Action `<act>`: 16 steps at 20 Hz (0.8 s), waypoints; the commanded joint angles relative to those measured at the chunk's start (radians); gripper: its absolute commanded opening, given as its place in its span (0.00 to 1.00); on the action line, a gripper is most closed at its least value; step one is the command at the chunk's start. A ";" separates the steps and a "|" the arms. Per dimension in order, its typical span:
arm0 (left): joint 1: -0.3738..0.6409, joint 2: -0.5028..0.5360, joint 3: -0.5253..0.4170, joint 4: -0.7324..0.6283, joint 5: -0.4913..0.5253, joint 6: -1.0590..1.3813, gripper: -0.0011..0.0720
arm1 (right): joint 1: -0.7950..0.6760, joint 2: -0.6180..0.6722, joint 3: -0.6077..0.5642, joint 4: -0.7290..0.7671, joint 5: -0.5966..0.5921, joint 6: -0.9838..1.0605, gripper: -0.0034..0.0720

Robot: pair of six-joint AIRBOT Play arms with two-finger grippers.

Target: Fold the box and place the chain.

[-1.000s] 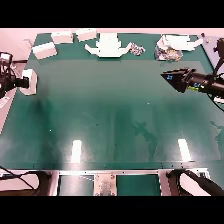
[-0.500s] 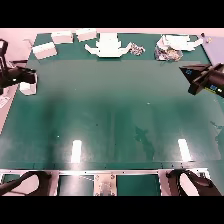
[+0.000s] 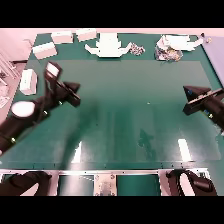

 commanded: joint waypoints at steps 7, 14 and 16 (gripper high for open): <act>-0.227 0.023 -0.222 -0.050 0.247 -0.003 0.04 | 0.000 0.176 -0.256 -0.042 -0.063 0.002 0.06; -0.227 0.023 -0.222 -0.049 0.234 -0.002 0.04 | 0.000 0.176 -0.261 -0.043 -0.045 0.010 0.06; -0.227 0.023 -0.222 -0.049 0.235 -0.002 0.04 | 0.000 0.176 -0.262 -0.043 -0.044 0.010 0.06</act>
